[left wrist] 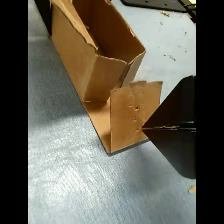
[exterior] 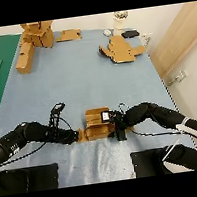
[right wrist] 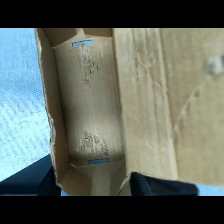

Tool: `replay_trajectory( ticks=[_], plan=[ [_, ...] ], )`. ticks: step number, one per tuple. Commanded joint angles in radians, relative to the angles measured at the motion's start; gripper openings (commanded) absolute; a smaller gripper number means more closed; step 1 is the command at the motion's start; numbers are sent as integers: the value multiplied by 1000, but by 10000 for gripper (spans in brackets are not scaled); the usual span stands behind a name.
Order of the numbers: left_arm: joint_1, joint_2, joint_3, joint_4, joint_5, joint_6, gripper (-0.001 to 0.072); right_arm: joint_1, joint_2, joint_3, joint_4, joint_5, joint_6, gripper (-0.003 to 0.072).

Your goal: Fold the box.

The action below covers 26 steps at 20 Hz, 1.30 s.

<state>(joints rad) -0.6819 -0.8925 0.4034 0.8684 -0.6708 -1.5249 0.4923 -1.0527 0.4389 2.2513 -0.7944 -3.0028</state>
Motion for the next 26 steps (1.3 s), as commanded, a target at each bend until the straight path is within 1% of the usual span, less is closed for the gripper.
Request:
replay_trajectory(
  ticks=[1,4,6,8,14,17,20,23,26],
  plan=[
    [-8,-5,0,-18,6,8,11,0,0,0,0,0,0,506],
    [-2,-5,0,5,-40,1,11,0,0,0,0,0,0,506],
    [9,-5,1,68,-70,-67,10,0,0,0,0,0,0,506],
    [24,-5,1,97,-80,-106,11,0,0,0,0,0,0,506],
    [21,-14,0,72,-18,-105,10,0,0,0,0,0,0,506],
    [14,-45,1,41,-15,-73,11,0,0,0,0,0,0,506],
    [-23,-81,0,22,-4,-58,10,0,0,0,0,0,0,506],
    [-25,-73,3,23,-3,-58,10,0,0,0,0,0,0,506],
    [-25,-51,29,22,-24,-56,10,0,0,0,0,0,0,506]
  ],
)
